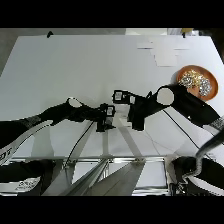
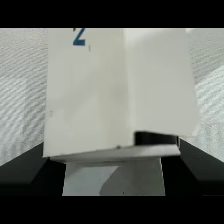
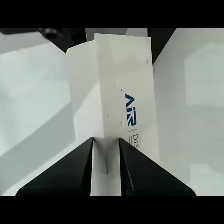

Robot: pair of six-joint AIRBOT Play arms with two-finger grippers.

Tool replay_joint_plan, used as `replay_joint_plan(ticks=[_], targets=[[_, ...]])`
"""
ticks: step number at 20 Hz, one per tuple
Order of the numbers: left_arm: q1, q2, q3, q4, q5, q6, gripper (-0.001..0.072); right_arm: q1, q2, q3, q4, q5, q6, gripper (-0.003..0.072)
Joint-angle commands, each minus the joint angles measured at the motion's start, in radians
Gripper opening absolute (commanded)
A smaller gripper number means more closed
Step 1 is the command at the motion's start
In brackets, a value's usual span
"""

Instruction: Fold the box and place the chain.

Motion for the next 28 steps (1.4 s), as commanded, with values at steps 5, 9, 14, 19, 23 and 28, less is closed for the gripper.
replay_joint_plan(ticks=[5,9,14,19,23,28], targets=[[0.001,0.001,0.000,0.000,0.000,0.002,0.0010,0.001,0.001,-0.006,-0.010,-0.010,0.003,0.0106],[0.001,0.001,0.000,0.000,0.000,0.002,0.0010,0.001,0.001,-0.007,-0.010,-0.018,0.010,0.0098],[0.001,0.001,0.000,0.000,0.000,0.002,0.0010,0.001,0.001,-0.061,-0.010,-0.083,0.012,0.0097],[0.001,0.001,0.000,0.000,0.000,0.002,0.0010,0.001,0.002,-0.064,0.010,-0.059,0.011,0.0304],[0.001,0.001,0.000,0.000,0.000,0.002,0.0010,0.000,0.051,-0.064,0.019,-0.060,0.011,0.0302],[0.001,0.001,0.000,0.000,0.000,0.002,0.0010,0.000,0.096,-0.064,0.026,-0.064,0.011,0.0156]])
